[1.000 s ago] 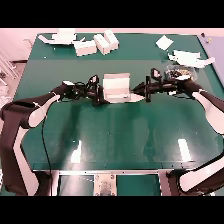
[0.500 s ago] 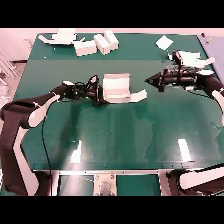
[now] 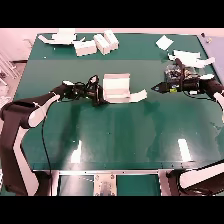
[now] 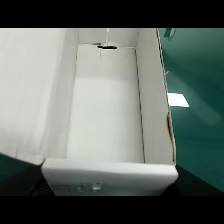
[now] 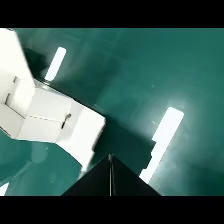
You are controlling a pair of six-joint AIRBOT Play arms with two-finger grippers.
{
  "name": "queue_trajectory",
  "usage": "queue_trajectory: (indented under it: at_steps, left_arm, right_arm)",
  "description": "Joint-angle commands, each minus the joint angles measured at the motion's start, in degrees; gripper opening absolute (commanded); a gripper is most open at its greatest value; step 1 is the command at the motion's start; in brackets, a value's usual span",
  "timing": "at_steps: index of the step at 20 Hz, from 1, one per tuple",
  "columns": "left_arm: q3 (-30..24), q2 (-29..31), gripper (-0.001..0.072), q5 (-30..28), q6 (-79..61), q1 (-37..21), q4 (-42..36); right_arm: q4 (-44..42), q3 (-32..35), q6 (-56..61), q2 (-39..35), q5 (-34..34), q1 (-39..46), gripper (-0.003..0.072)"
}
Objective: Fold the box and place the chain.
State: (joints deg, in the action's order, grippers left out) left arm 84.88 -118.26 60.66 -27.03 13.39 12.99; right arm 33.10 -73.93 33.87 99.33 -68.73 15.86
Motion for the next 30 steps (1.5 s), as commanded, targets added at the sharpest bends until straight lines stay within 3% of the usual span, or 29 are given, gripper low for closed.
queue_trajectory:
  at_steps: [1,14,17,24,26,28,30]
  left_arm:
    - [0.0,0.0,0.0479,0.0,0.0,0.0,0.0]
    - [0.0,0.0,0.0479,0.0,0.0,0.0,0.0]
    - [0.0,0.0,0.0479,0.0,0.0,0.0,0.0]
    - [0.0,0.0,0.0479,0.0,0.0,0.0,0.0]
    - [0.0,0.0,0.0479,0.0,0.0,0.0,0.0]
    - [0.0,0.0,0.0479,0.0,0.0,0.0,0.0]
    - [0.0,0.0,0.0479,0.0,0.0,0.0,0.0]
  right_arm:
    - [1.9,0.0,6.3,2.8,0.2,-0.7,0.0007]
    - [1.3,-0.3,8.8,7.2,0.3,-11.3,0.0005]
    - [-0.5,-2.6,9.2,5.6,0.2,-12.0,0.0002]
    - [4.1,-6.4,14.4,2.4,-1.8,-14.5,0.0015]
    - [4.0,-6.4,14.3,2.4,-2.0,-15.2,0.0175]
    - [4.0,-6.4,14.3,2.4,-2.0,-15.4,0.0187]
    - [4.0,-6.5,14.4,2.4,-2.0,-15.5,0.0265]
